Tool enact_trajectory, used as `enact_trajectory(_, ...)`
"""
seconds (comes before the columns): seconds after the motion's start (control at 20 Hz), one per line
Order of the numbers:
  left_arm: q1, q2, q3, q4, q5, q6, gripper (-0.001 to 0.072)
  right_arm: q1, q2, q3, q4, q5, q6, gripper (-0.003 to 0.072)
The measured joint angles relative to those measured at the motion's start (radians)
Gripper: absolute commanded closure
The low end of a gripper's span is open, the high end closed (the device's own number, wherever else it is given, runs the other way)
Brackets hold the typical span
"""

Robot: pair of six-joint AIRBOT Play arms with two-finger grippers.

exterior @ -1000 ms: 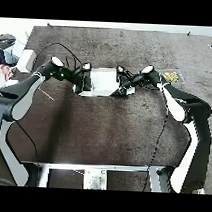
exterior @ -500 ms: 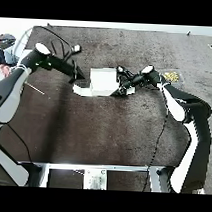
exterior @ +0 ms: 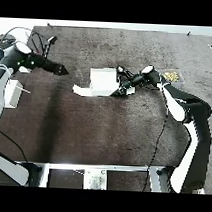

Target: Fold the box and place the chain.

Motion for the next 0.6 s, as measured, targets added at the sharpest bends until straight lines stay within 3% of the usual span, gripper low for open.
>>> enact_trajectory(0.3,0.010,0.002,-0.185,-0.048,0.063,-0.098,0.0697,0.000,0.000,0.000,0.000,0.000,0.000,0.0081)
enact_trajectory(0.6,-0.033,0.002,-0.274,-0.145,0.113,-0.090,0.0698,0.000,0.000,0.000,0.000,0.000,0.000,0.0081)
